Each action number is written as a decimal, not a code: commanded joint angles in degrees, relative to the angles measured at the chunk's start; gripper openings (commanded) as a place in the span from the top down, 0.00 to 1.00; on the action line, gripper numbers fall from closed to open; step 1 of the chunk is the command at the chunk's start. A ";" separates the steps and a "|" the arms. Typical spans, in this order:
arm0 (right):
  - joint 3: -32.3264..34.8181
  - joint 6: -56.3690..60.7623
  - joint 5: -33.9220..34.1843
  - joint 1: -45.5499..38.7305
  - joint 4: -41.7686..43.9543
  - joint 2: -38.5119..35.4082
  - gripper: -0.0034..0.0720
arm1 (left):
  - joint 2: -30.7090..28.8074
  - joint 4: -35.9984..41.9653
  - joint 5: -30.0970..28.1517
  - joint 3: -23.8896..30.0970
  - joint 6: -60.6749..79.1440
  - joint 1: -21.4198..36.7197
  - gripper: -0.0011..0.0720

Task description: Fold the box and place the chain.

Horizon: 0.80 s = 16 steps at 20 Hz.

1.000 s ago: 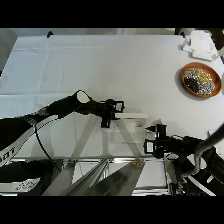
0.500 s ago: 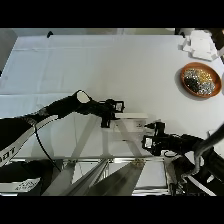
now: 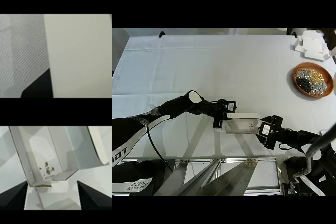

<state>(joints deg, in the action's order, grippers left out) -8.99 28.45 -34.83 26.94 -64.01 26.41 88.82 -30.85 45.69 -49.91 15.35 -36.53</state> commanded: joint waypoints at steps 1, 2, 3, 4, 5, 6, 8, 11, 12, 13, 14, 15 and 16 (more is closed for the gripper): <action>-0.15 -2.84 -0.48 -1.70 4.94 0.50 0.05 | 0.02 -0.02 -0.02 0.02 0.02 0.00 0.97; -0.15 -4.61 -0.48 -1.70 6.60 1.40 0.05 | 0.02 -0.02 -0.02 0.02 0.02 0.02 0.97; -0.17 -6.69 -0.42 -1.70 8.26 2.84 0.05 | 0.02 -0.02 -0.02 0.02 0.02 0.00 0.97; -0.17 -8.50 -0.20 -1.70 9.44 4.39 0.05 | 0.02 -0.02 -0.02 0.02 0.02 0.00 0.97; -0.35 -10.16 -0.02 -1.70 10.43 5.99 0.05 | 0.02 -0.02 -0.02 0.02 0.02 0.00 0.97; -0.74 -11.06 -0.04 -1.70 11.30 7.26 0.05 | 0.02 -0.02 -0.02 0.02 0.02 0.00 0.97; -2.05 -10.99 -0.09 -1.73 12.48 9.42 0.04 | 0.02 0.00 -0.02 0.02 0.02 0.00 0.97; -3.82 -10.99 -0.46 -2.56 13.11 11.28 0.04 | 0.02 0.00 -0.04 0.02 0.02 0.00 0.97; -4.20 -10.97 -1.07 -4.09 13.29 11.39 0.04 | 0.02 0.00 0.00 0.02 0.02 0.00 0.97; -4.50 -10.99 -1.88 -5.79 13.27 11.39 0.04 | 0.02 0.00 -0.02 0.02 0.02 0.02 0.97; -4.70 -10.99 -2.43 -7.54 13.33 11.39 0.04 | 0.02 0.00 0.00 0.02 0.02 0.00 0.97; -4.70 -10.99 -2.73 -8.66 13.46 11.39 0.04 | 0.02 0.00 -0.02 0.02 0.02 0.02 0.97; -4.70 -11.02 -3.15 -9.22 13.46 11.39 0.04 | 0.02 -0.02 -0.02 0.02 0.02 0.02 0.97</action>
